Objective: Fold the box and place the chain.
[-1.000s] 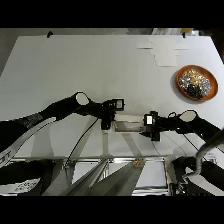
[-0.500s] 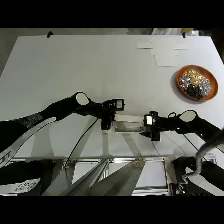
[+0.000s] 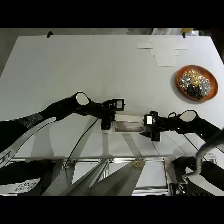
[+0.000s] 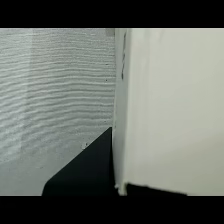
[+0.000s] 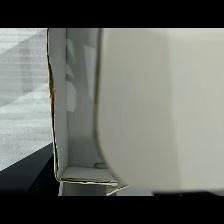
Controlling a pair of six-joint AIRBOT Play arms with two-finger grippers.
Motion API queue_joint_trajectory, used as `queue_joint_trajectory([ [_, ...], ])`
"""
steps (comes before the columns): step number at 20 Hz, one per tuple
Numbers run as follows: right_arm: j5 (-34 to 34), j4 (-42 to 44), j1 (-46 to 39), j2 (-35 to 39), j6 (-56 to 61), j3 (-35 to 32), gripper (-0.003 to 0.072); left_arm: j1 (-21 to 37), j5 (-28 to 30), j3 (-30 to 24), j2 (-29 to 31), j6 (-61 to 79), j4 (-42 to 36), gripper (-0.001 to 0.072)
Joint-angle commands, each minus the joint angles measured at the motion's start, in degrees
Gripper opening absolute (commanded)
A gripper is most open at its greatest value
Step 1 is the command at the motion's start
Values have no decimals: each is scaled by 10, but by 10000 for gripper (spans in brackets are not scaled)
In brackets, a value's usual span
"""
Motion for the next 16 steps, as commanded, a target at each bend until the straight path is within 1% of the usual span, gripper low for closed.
queue_joint_trajectory([
  [1,3,0,0,0,0,0,411,0,0,0,0,0,0,9],
  [5,3,0,0,0,0,0,411,0,0,0,1,0,-9,11],
  [6,3,0,0,0,0,0,411,1,-3,0,4,0,-3,92],
  [8,3,0,0,0,0,0,411,1,-3,0,14,0,13,589],
  [9,3,0,0,0,0,0,411,2,-1,0,20,0,17,638],
  [11,3,0,0,0,0,0,411,5,-2,0,36,0,46,637],
  [13,3,0,0,0,0,0,411,5,-8,0,58,-28,100,637],
  [16,3,0,0,0,0,0,411,5,-32,0,100,-97,185,636],
])
